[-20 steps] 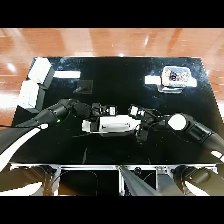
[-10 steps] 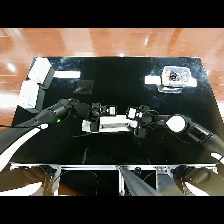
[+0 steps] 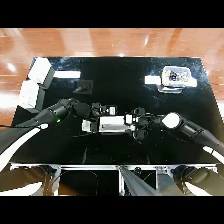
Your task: Fold the box and place the chain.
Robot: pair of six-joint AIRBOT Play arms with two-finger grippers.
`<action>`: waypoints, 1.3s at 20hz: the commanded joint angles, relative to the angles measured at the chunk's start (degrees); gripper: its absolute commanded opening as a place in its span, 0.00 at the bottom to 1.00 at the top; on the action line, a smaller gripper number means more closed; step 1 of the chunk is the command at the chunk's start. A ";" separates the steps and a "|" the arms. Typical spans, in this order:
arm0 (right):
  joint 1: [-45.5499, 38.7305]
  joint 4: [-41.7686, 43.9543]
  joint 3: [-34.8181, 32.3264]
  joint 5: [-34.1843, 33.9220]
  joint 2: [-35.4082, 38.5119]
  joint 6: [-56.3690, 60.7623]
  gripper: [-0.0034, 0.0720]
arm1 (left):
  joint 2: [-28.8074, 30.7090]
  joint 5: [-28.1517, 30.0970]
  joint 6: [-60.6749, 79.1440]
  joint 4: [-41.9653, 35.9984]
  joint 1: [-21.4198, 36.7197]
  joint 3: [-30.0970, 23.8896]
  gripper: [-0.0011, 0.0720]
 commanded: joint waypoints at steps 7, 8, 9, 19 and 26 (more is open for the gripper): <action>-4.35 10.49 0.04 4.57 -6.47 -8.17 0.99 | 0.09 0.37 0.63 0.00 0.00 0.02 0.05; -4.35 10.47 0.04 4.31 -6.84 -8.22 0.99 | 0.09 0.39 0.63 0.00 0.00 0.02 0.05; -4.35 10.49 0.04 3.93 -7.10 -8.63 0.99 | 0.09 0.39 0.63 0.00 0.00 0.02 0.05; -3.93 10.23 0.50 3.78 -8.66 -9.27 0.99 | 0.07 0.39 0.61 0.00 0.00 0.02 0.05; -2.38 6.84 0.50 1.95 -8.87 -6.38 0.99 | 0.07 0.39 0.61 0.00 0.00 0.02 0.05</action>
